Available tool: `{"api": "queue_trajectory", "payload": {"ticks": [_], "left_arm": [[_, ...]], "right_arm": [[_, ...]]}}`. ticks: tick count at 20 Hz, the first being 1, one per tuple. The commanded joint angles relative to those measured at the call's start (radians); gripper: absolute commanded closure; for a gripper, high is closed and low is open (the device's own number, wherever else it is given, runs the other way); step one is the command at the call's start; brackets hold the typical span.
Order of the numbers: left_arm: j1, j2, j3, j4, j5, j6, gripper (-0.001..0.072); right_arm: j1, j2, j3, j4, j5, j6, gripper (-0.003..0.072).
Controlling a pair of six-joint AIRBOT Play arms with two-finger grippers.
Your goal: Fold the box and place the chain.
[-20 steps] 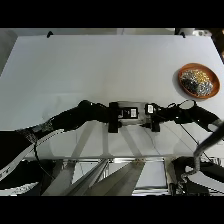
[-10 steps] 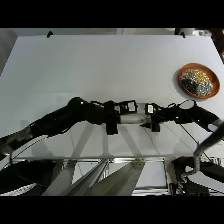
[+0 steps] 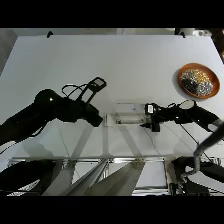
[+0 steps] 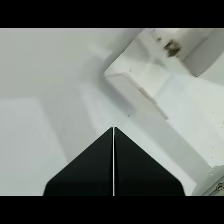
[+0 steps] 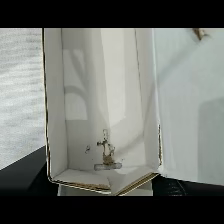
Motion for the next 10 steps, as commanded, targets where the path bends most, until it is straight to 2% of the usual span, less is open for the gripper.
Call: {"api": "queue_trajectory", "payload": {"ticks": [1,4,10], "left_arm": [[0.051,-0.002,-0.098,-0.105,-0.105,-0.118,0.0702],[0.058,-0.074,-0.108,-0.199,-0.182,-0.118,0.0701],[0.051,-0.222,-0.108,-0.279,-0.192,-0.098,0.0699]], "right_arm": [[0.000,0.001,0.000,0.000,0.000,0.000,0.0277],[0.000,0.001,0.000,0.000,0.000,0.000,0.0277],[0.000,0.001,0.000,0.000,0.000,0.000,0.0277]]}}
